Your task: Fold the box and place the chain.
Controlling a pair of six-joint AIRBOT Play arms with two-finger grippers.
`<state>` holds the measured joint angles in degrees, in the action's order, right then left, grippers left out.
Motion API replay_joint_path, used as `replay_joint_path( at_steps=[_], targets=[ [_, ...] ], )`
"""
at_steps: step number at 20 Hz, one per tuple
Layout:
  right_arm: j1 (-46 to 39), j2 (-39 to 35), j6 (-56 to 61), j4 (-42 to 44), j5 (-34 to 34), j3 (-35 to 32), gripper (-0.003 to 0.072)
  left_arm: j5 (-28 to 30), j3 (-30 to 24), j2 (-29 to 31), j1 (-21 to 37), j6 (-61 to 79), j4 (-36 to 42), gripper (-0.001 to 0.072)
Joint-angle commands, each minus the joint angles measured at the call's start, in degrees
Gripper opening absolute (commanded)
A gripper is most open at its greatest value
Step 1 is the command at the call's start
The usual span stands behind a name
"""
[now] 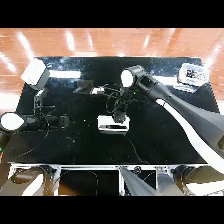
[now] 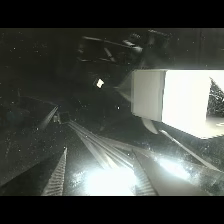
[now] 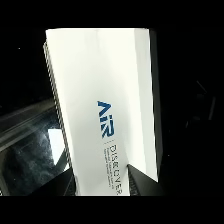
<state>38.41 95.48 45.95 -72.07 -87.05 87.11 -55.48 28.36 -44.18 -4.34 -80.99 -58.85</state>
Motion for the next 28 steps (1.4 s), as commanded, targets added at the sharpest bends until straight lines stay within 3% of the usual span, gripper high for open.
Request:
replay_joint_path(
  at_steps=[1, 28],
  targets=[
    [0.0, 0.0, 1.8, 0.0, 1.3, 0.0, 0.0379, 0.0, 0.0, 0.0, 0.0, 0.0, 0.0, 0.0508],
    [6.1, 0.0, 4.0, -5.6, 1.8, -2.6, 0.038, 1.1, 0.0, 0.0, 0.0, 0.0, 1.1, 0.0507]
  ],
)
